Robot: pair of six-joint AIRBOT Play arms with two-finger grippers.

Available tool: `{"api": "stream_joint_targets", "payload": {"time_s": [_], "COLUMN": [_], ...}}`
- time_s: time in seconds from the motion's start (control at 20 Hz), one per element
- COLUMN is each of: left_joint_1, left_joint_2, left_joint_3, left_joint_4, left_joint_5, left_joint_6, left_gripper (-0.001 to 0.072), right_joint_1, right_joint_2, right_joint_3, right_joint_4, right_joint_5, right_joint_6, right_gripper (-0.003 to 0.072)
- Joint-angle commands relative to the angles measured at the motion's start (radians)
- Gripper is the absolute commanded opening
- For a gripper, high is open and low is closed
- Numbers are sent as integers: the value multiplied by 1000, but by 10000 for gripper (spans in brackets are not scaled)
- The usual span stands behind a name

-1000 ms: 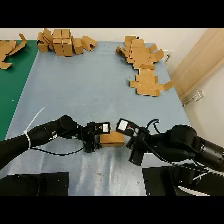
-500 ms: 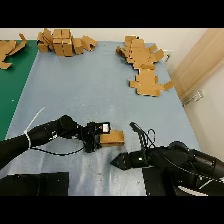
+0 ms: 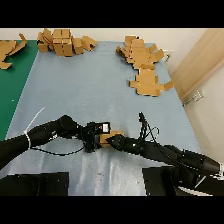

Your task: Fold the box.

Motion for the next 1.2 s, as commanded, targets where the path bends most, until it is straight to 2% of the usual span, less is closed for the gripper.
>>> {"api": "stream_joint_targets", "payload": {"time_s": [0.0,1.15], "left_joint_1": [0,0], "left_joint_2": [0,0], "left_joint_3": [1,1], "left_joint_4": [0,0], "left_joint_5": [1,1], "left_joint_6": [0,0], "left_gripper": [467,468], "right_joint_1": [42,42], "right_joint_2": [-38,-127], "right_joint_3": [-1,-2], "right_joint_4": [9,-1], "right_joint_5": [53,77], "right_joint_6": [24,23], "right_gripper": [3,3]}}
